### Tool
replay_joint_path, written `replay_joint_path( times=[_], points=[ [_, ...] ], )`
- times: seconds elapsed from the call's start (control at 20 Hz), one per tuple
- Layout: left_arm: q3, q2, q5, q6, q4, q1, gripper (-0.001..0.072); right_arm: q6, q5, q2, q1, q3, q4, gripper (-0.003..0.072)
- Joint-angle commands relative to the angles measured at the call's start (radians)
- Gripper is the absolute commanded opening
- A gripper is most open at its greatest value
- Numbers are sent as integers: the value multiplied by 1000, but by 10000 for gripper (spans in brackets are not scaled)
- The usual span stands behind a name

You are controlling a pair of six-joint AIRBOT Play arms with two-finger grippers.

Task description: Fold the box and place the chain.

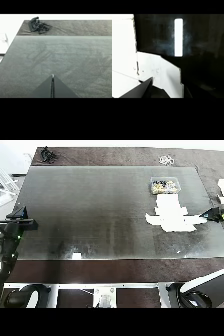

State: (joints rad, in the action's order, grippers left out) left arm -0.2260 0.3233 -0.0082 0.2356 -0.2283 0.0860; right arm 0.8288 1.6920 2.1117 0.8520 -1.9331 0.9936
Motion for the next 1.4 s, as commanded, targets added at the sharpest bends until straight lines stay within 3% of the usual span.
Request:
replay_joint_path(
  times=[0.0,0.15,0.3,0.4,0.5,0.65,0.85,1.1,1.35],
  points=[
    [0,-1,0,0,0,0,19,-2,36,4,-13,26,-19,447],
    [0,-1,0,0,0,0,19,-29,52,4,-33,30,-65,379],
    [0,-1,0,0,0,0,19,-28,54,4,-50,30,-100,360],
    [0,-1,0,0,0,0,19,-3,63,4,-62,31,-100,234],
    [0,-1,0,0,0,0,19,31,109,4,-71,31,-100,166],
    [0,-1,0,0,0,0,19,27,117,4,-72,31,-100,6],
    [0,-1,0,0,0,0,19,5,150,-4,-79,51,-103,1],
    [0,0,-2,0,0,0,19,-29,146,-69,-169,234,-202,-1],
    [0,-1,-2,0,0,0,19,-85,-72,-212,-373,469,-304,-2]
  ],
)
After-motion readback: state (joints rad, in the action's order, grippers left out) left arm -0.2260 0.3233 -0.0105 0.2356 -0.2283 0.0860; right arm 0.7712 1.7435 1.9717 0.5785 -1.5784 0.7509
